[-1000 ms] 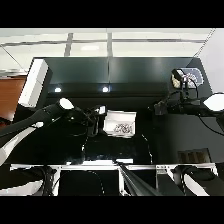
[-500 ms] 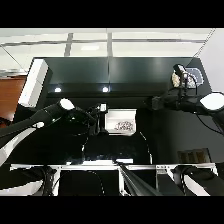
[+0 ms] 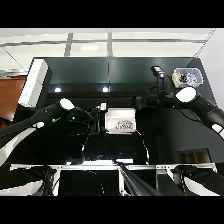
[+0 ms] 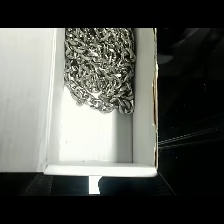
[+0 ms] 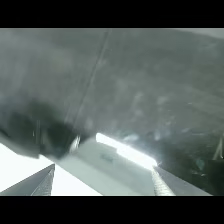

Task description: Fold the box and place the chain.

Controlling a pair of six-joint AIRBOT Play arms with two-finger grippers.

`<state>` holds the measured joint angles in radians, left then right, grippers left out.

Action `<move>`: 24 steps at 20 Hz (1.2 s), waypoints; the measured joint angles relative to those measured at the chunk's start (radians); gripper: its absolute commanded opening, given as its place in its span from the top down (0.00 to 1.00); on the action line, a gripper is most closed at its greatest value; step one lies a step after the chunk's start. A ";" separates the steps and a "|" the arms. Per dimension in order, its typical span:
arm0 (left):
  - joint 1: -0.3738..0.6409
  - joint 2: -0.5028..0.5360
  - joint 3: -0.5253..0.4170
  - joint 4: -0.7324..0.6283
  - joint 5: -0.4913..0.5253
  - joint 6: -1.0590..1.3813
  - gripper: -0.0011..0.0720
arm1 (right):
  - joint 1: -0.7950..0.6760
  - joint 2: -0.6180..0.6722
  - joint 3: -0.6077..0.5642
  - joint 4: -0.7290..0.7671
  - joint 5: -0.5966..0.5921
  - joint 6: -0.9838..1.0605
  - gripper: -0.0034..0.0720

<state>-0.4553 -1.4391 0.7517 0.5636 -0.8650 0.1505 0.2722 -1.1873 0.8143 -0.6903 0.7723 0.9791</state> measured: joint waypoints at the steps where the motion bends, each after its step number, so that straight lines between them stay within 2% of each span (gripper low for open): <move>1: 0.000 0.000 0.000 0.000 0.000 0.000 0.44 | 0.003 -0.006 0.002 -0.001 0.035 -0.074 0.00; 4: 0.000 0.000 0.000 0.000 0.000 0.000 0.44 | 0.009 -0.014 0.006 0.000 0.153 -0.332 0.00; 9: 0.000 0.000 0.000 0.000 0.000 -0.001 0.44 | 0.032 -0.018 0.008 0.006 0.234 -0.586 0.00; 14: 0.000 0.000 0.000 0.000 0.000 -0.002 0.44 | 0.079 -0.019 0.008 0.003 0.250 -0.705 0.00; 21: 0.000 0.000 0.000 0.000 -0.001 -0.002 0.44 | 0.101 -0.019 0.008 -0.056 0.242 -0.748 0.00; 22: 0.000 0.000 0.000 0.000 -0.002 -0.002 0.44 | 0.106 -0.019 0.008 -0.060 0.238 -0.751 0.12; 23: 0.000 0.000 0.000 0.000 -0.003 -0.002 0.44 | 0.111 -0.019 0.008 -0.064 0.232 -0.752 0.34; 24: 0.000 0.000 0.000 0.000 -0.006 -0.002 0.44 | 0.116 -0.019 0.008 -0.066 0.231 -0.752 0.38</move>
